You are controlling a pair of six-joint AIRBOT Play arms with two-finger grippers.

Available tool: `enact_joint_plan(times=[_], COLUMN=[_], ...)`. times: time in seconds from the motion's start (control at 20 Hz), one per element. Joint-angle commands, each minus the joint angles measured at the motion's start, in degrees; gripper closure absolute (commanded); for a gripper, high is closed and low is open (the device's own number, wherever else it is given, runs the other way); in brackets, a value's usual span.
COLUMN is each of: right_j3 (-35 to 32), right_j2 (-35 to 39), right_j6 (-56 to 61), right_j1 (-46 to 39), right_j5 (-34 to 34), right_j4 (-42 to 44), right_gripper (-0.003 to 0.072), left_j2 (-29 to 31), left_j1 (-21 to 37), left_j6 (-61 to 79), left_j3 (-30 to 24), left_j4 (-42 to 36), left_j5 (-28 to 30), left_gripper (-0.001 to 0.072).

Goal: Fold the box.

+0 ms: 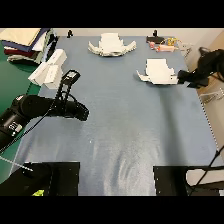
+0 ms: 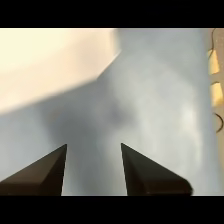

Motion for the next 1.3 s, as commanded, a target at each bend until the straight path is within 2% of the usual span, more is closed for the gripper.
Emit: enact_joint_plan(times=[0.0,0.15,0.4,0.65,0.7,0.75,0.8,0.9,1.0,1.15,1.25], right_j3=[16.61,23.85,35.23,35.58,35.54,35.54,35.54,35.54,35.54,35.41,32.94], right_j2=[-12.52,-19.10,-30.84,-36.26,-36.46,-36.37,-35.93,-34.80,-33.38,-31.71,-29.90], right_j6=[-4.24,-5.75,-9.01,-14.84,-16.94,-19.04,-21.31,-24.79,-25.92,-27.69,-28.50], right_j1=[-10.60,-11.67,-11.61,-11.58,-11.50,-11.43,-11.34,-11.15,-11.10,-10.91,-10.45], right_j5=[0.70,6.36,5.53,5.97,5.92,5.79,5.60,4.26,1.40,-6.21,-10.05], right_j4=[6.84,8.85,14.99,21.53,22.95,24.00,25.33,27.96,28.94,30.38,33.75], right_gripper=[0.0153,0.0153,0.0153,0.0185,0.0245,0.0362,0.0407,0.0435,0.0677,0.0684,0.0686], left_j2=[-0.02,-0.02,-0.02,-0.02,-0.02,-0.02,-0.02,-0.02,-0.02,-0.02,-0.02], left_j1=[-0.02,-0.02,-0.02,-0.02,-0.02,-0.02,-0.02,-0.02,-0.02,-0.02,-0.02], left_j6=[0.02,0.02,0.02,0.00,0.02,0.02,0.02,0.02,0.02,0.02,0.02], left_j3=[0.00,0.00,0.00,0.00,0.00,0.00,0.00,0.00,0.00,0.00,0.00], left_j4=[0.02,0.02,0.02,0.02,0.02,0.02,0.02,0.02,0.02,0.02,0.02], left_j5=[0.02,0.02,0.02,0.02,0.02,0.02,0.04,0.02,0.02,0.02,0.02], left_gripper=[0.0697,0.0697,0.0697,0.0697,0.0697,0.0697,0.0697,0.0697,0.0697,0.0697,0.0697])
